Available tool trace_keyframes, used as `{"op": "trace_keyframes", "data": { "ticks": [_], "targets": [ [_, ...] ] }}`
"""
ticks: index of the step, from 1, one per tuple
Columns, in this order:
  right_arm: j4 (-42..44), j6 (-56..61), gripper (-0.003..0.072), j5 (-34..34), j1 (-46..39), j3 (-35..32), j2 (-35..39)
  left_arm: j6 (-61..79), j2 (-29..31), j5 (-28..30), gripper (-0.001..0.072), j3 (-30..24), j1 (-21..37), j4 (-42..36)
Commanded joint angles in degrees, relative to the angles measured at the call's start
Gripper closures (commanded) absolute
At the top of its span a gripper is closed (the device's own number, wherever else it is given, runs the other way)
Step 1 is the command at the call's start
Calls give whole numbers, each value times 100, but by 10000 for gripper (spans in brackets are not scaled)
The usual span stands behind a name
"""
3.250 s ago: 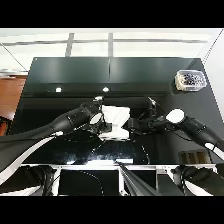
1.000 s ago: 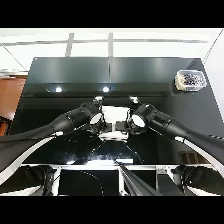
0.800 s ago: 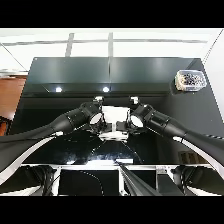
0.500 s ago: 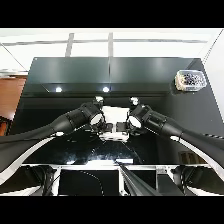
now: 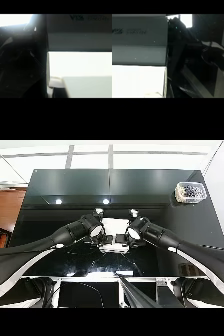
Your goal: Fold the box and place the chain.
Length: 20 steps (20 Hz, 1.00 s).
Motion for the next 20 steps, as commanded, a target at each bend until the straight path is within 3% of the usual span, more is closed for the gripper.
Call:
{"op": "trace_keyframes", "data": {
  "ticks": [1, 3, 4, 5, 6, 12, 13, 14, 15, 20],
  "targets": [
    [13, 46, 500, -4, 7, 4, -57, 7, -4, -4, 680, 2, 2, 2],
    [13, 70, 501, -4, 7, 4, -57, 9, -4, -4, 680, 2, 2, 2],
    [13, 81, 569, -2, 7, 7, -57, 7, -4, -4, 680, 2, 2, 2],
    [20, 85, 570, -4, 7, 7, -57, 7, -4, -4, 680, 2, 2, 2],
    [39, 90, 643, -7, 7, 7, -57, 7, -4, -4, 680, 2, 2, 2],
    [164, 107, 640, -111, 4, 7, -57, 7, -4, -4, 680, 2, 2, 2],
    [164, 107, 623, -114, 4, 7, -57, 7, -4, -4, 680, 2, 2, 2],
    [164, 109, 440, -107, 4, 13, -55, 9, -4, -4, 680, 2, 2, 2],
    [160, 107, 332, -52, 4, 20, -48, 7, -4, -2, 680, 2, 2, 2],
    [105, -205, 310, 61, -4, 42, 297, 9, -4, -4, 680, 2, 2, 4]
  ]
}}
